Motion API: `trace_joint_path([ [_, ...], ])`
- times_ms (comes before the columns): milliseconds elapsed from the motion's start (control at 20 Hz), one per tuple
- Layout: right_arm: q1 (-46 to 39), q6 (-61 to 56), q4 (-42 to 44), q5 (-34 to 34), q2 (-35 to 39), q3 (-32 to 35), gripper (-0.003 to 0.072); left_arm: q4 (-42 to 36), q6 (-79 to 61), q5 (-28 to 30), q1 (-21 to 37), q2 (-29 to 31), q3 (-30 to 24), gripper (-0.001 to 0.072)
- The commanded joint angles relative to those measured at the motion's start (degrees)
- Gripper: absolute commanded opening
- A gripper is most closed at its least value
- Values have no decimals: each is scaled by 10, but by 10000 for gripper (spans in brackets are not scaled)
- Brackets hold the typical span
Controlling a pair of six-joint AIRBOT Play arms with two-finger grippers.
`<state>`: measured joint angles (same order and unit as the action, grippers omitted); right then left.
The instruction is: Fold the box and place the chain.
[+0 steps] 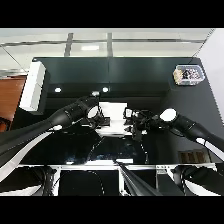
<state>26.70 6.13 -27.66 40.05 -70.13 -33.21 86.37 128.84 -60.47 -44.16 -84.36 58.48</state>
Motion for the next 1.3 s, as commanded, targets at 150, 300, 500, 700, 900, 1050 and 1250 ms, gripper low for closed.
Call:
trace_joint_path([
  [150,13,-1,30,-23,-14,0,244,-1,0,4,0,0,0,27],
  [300,13,-1,30,-12,-14,0,140,-1,0,5,0,0,0,28],
  [500,13,-1,30,-13,-14,0,17,-1,0,4,0,0,0,28],
  [700,12,-2,30,-18,-14,0,127,-1,0,4,0,0,0,28],
  [900,12,-16,34,-26,-14,0,8,-1,0,4,0,0,0,28],
  [1050,6,-157,26,-27,-2,-1,12,-1,0,4,0,0,0,28],
  [1250,-81,-566,-67,71,98,-35,12,-1,0,3,0,0,0,28],
])
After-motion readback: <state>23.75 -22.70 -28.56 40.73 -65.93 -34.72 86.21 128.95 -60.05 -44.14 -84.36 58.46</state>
